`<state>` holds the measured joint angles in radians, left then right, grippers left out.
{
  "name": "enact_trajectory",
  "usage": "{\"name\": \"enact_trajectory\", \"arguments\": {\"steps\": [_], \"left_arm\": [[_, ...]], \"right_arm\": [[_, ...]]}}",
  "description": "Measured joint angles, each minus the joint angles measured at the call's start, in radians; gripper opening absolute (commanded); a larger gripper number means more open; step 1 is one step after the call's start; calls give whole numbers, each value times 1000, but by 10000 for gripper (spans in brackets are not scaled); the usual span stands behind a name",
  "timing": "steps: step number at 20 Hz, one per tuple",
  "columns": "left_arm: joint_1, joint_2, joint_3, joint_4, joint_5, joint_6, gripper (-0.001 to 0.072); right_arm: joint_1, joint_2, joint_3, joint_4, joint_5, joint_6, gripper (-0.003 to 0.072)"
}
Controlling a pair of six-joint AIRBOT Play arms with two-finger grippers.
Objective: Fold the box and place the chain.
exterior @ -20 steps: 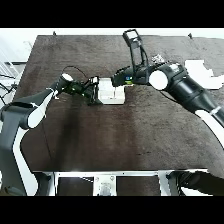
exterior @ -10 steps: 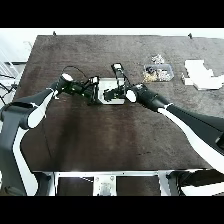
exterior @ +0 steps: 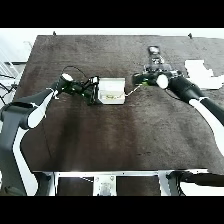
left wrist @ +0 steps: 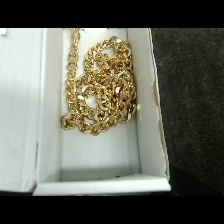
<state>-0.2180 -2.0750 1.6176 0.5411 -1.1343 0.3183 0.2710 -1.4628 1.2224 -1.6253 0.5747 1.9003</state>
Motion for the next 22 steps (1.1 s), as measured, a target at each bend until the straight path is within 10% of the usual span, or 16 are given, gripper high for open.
{"name": "enact_trajectory", "arguments": {"steps": [7,9,13,15,22], "left_arm": [[0,0,0,0,0,0,361],[0,0,0,0,0,0,361],[0,0,0,0,0,0,360],[0,0,0,0,0,0,360],[0,0,0,0,0,0,361]], "right_arm": [[-132,-233,71,89,-132,46,562],[-142,-298,120,96,-143,47,382],[-150,-394,225,156,-158,-9,324],[-155,-423,262,196,-153,-54,7],[-136,-278,298,245,-6,-212,7]]}}
